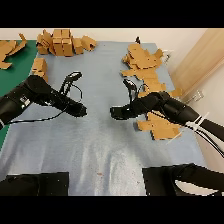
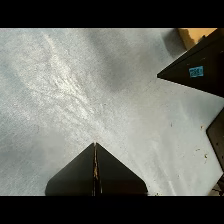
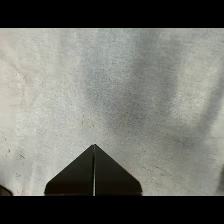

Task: Fold the box.

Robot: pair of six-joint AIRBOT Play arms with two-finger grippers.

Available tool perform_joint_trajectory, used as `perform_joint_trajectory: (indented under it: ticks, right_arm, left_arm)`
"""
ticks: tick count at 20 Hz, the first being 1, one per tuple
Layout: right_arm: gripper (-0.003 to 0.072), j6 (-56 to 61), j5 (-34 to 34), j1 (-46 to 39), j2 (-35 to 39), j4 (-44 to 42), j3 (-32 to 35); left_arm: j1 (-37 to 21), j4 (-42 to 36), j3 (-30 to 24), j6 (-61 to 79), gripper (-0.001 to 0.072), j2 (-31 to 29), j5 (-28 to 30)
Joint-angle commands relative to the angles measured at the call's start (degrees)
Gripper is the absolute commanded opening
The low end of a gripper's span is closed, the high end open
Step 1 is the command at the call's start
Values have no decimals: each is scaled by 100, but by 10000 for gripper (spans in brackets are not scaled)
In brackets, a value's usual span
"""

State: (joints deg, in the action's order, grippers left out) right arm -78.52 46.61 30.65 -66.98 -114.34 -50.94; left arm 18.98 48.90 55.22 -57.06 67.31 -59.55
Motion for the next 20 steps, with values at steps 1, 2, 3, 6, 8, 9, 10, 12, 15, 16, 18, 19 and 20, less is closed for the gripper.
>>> perform_joint_trajectory:
  ticks: [1,2,3,6,8,9,10,12,15,16,18,19,20]
  right_arm:
    - [1,0,0,4,-4,-2,-4]
    - [1,0,0,4,-4,-2,-4]
    - [1,0,-2,4,-4,-2,-4]
    - [1,0,0,4,-4,-2,-4]
    - [1,0,-2,4,-4,-2,-4]
    - [1,0,0,4,-4,-2,-4]
    - [1,0,-2,4,-4,-4,-4]
    - [1,2,-2,7,-4,-68,-4]
    - [2,72,258,42,-79,-227,15]
    - [2,306,485,-4,-90,4,4]
    - [65,887,1346,-337,-72,1078,-166]
    - [172,1128,1985,-608,-70,1801,-332]
    - [241,1204,2566,-887,-70,2527,-511]
  left_arm:
    - [-4,2,-4,0,12,-4,2]
    - [-4,2,-4,0,12,-4,2]
    - [-4,2,-4,0,12,-4,2]
    - [-4,2,-4,2,12,-4,2]
    - [-4,2,-4,0,12,-4,2]
    - [-4,2,-4,0,12,-4,2]
    - [-2,2,-4,2,12,-4,2]
    - [-4,-9,-4,2,12,-4,9]
    - [-4,-31,-2,0,12,-4,146]
    - [-2,-33,-2,0,12,-4,308]
    - [-4,-138,-2,-2,12,-2,743]
    - [-2,-140,-2,-2,12,-2,822]
    - [-2,-133,-4,2,12,-2,822]
